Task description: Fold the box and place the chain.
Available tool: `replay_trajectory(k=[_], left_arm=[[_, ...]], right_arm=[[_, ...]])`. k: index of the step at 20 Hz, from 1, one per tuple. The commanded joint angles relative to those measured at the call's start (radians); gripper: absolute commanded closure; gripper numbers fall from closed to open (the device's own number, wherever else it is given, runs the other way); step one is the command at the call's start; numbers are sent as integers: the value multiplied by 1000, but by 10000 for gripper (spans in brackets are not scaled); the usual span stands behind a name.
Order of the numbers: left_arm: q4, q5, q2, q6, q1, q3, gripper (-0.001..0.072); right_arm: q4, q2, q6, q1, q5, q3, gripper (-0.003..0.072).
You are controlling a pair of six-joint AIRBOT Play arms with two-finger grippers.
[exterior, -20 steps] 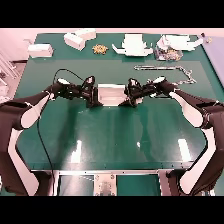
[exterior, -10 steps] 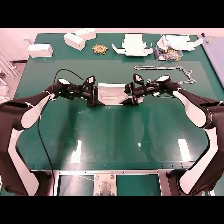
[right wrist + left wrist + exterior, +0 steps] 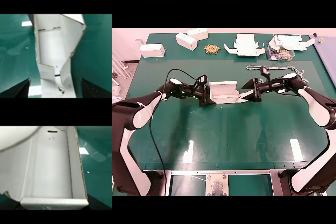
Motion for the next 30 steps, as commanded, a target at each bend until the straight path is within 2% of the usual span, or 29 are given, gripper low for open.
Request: replay_trajectory(k=[1, 2, 3, 4, 5, 7, 11, 13, 18, 25, 30], left_arm=[[5, -9, 0, 4, 0, 0, 308], [4, -9, 0, 4, 0, 0, 308], [4, -9, 0, 4, 0, 0, 307], [3, -10, 0, 4, 0, 0, 307], [4, -10, 0, 4, 0, 0, 307], [3, -10, 0, 4, 0, 0, 308], [3, -10, 0, 4, -1, 0, 307], [3, -10, 0, 4, -1, 0, 307], [3, -10, 0, 4, 0, 0, 307], [3, -11, 0, 4, -1, 0, 307], [4, -14, 0, 3, -1, 0, 307]], right_arm=[[27, 52, 5, -47, 49, 1, -34], [51, 60, 5, -47, 95, 1, -12], [76, 62, 4, -43, 138, 1, 160], [97, 62, 6, -35, 179, 0, 561], [101, 62, 31, -23, 187, -1, 675], [116, 61, 92, 8, 170, -2, 678], [87, 61, 140, 113, 37, -2, 678], [46, 55, 138, 162, -67, -1, 678], [36, 47, 131, 174, -236, 32, 679], [28, -9, 136, 170, -281, 152, 679], [-35, -69, 149, 171, -298, 157, 679]])
